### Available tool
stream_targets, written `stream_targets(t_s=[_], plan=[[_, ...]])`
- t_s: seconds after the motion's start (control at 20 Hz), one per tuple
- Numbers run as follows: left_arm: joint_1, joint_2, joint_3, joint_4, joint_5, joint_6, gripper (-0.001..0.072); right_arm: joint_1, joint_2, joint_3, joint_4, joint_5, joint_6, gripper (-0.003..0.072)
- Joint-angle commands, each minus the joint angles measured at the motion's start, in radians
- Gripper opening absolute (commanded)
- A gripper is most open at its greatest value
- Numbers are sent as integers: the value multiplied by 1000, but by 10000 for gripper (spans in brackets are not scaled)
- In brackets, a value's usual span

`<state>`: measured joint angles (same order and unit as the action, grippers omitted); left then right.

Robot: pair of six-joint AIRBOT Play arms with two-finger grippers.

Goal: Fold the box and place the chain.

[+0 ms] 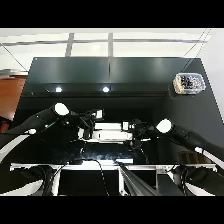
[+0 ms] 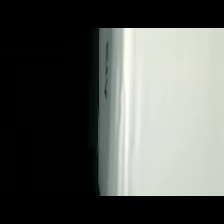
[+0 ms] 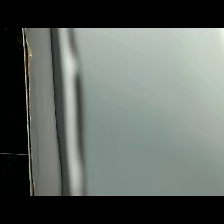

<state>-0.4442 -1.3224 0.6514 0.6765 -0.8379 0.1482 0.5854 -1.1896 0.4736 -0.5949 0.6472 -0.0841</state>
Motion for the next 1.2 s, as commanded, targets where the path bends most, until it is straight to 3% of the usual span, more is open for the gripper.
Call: stream_targets(t_s=[0.0, 0.05, 0.85, 0.9, 0.95, 1.0, 1.15], plan=[[0, 0, 1, 0, -1, 1, 33, 1, -1, -1, 0, 2, 1, 561], [0, 0, 1, 0, -1, 1, 33, 1, -1, -1, 0, 2, 1, 468], [0, 23, 1, 0, -6, -3, 37, 1, -3, -3, 18, 1, 0, 460], [0, 23, 1, 0, -6, -5, 38, 1, -3, -3, 18, 2, -2, 323], [0, 23, 1, 0, -6, -9, 74, 1, -3, -3, 18, 2, -2, 295], [0, 23, 1, 0, -5, -24, 120, 1, -3, -3, 18, 2, -3, 294], [1, 23, 1, 1, -12, -26, 132, 1, -3, -3, 18, 2, -3, 294]])
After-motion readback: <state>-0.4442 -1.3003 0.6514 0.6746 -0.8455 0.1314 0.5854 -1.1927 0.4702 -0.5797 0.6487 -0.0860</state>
